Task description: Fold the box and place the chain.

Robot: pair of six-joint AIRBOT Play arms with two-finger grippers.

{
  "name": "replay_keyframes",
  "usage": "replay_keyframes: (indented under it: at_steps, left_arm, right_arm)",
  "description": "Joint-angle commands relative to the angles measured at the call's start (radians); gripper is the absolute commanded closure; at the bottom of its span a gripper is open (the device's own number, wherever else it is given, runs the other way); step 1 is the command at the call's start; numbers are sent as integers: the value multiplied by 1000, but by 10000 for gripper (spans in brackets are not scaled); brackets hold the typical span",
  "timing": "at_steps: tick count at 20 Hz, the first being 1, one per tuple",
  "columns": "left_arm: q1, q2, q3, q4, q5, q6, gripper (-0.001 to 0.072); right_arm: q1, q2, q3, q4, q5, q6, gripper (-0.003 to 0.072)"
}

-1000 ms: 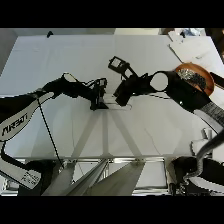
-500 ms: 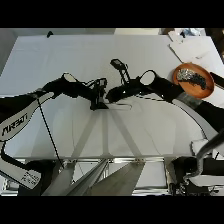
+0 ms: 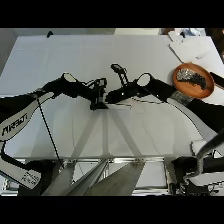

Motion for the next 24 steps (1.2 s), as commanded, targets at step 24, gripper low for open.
replay_keyframes:
  at_steps: [24]
  left_arm:
    - [0, 0, 0, -1, 0, 0, 388]
  right_arm:
    - [-132, 227, -337, -58, -90, -9, 679]
